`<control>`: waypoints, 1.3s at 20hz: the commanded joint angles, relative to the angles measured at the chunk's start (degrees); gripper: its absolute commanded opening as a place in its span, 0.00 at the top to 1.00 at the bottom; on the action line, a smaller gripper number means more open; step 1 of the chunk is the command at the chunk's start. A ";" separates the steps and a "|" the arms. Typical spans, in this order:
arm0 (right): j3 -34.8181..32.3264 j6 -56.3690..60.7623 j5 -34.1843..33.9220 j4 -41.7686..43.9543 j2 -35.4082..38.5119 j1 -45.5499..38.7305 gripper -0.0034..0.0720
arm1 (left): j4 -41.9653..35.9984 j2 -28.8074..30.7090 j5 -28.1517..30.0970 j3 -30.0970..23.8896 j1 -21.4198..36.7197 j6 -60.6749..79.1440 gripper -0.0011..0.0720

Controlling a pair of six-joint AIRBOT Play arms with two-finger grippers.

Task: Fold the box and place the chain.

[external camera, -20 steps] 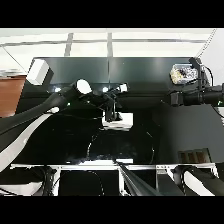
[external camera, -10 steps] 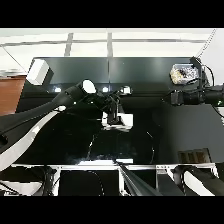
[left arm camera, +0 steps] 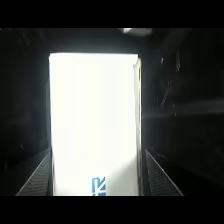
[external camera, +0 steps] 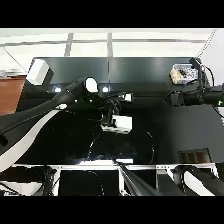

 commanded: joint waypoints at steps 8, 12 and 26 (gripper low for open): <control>0.07 0.02 -0.22 -0.83 0.04 -0.02 0.94 | 18.27 -0.48 5.90 0.61 -7.82 -17.64 0.06; 0.07 0.04 -0.17 -0.83 0.04 -0.02 0.94 | 25.59 2.23 3.85 5.38 -5.88 -29.55 0.45; 0.07 0.09 0.02 -1.03 0.04 -0.02 0.94 | 37.03 15.13 -5.84 0.24 56.35 -63.17 0.44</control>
